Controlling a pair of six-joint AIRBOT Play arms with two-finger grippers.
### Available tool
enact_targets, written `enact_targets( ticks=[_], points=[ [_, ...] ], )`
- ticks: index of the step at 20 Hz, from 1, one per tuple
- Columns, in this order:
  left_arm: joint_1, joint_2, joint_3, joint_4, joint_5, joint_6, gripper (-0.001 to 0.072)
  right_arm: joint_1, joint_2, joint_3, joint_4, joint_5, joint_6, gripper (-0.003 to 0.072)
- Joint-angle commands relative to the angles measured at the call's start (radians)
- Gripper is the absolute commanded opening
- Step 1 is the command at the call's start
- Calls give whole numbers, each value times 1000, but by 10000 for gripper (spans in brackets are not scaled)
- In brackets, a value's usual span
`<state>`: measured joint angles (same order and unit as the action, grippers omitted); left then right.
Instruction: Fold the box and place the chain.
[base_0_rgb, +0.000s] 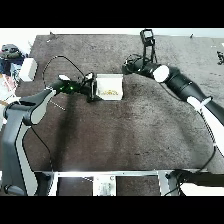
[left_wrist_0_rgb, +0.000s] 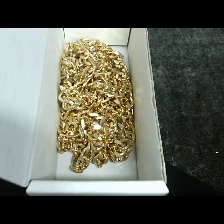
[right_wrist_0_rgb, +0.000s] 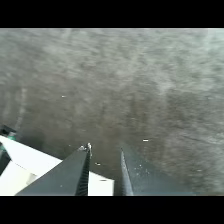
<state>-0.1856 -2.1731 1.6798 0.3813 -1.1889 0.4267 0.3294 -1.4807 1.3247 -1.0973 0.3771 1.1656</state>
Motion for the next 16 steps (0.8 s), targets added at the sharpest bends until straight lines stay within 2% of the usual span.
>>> enact_targets(
  ticks=[1,3,8,10,16],
  points=[
    [0,0,1,0,0,0,418,-140,-112,161,416,301,-475,211],
    [0,0,1,1,0,0,417,-218,-221,260,599,477,-634,204],
    [0,0,1,0,0,0,417,-291,-454,442,686,721,-768,204],
    [0,0,1,0,0,0,417,-284,-497,465,735,777,-819,205],
    [0,0,1,0,0,0,418,-240,-507,465,703,877,-920,206]
  ],
)
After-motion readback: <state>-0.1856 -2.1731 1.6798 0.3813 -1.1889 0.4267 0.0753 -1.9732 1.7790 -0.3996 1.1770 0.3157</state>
